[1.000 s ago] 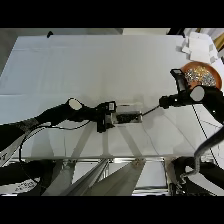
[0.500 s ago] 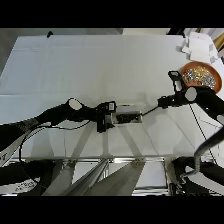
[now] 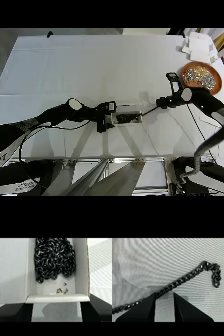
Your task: Fold the box and place the chain.
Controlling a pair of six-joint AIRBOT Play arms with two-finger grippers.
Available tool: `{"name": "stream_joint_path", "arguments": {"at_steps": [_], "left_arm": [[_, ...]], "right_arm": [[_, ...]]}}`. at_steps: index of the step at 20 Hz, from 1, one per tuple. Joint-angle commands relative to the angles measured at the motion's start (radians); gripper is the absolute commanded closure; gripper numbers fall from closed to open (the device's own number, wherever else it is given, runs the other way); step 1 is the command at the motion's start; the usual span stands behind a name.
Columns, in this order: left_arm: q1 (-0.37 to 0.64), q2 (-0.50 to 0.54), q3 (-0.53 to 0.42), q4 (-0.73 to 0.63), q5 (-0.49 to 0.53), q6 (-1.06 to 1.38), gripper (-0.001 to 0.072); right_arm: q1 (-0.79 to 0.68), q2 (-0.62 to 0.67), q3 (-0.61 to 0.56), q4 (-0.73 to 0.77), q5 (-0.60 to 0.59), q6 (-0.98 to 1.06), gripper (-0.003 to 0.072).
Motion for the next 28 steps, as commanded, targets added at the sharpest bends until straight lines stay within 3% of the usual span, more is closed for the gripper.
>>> {"name": "stream_joint_path", "arguments": {"at_steps": [1,3,6,13,22,28], "left_arm": [[0.0,0.0,0.0,0.0,0.0,0.0,0.0437],[0.0,0.0,0.0,0.0,0.0,0.0,0.0437],[0.0,0.0,-0.001,0.0,0.0,0.0,0.0437],[0.0,0.0,-0.001,0.0,0.0,0.0,0.0437],[0.0,0.0,0.0,0.0,0.0,0.0,0.0437],[0.0,0.0,0.0,0.0,0.0,0.0,0.0437]], "right_arm": [[0.001,-0.005,0.0,0.0,-0.01,-0.001,0.0465],[0.001,-0.005,0.0,0.0,-0.009,-0.001,0.0467],[0.001,-0.005,0.0,0.0,-0.005,-0.005,0.0671],[0.107,0.09,0.0,0.0,0.027,-0.034,0.0672],[0.331,0.508,0.0,0.014,0.218,-0.026,0.0672],[0.434,0.702,0.0,0.216,0.222,-0.027,0.0672]]}}
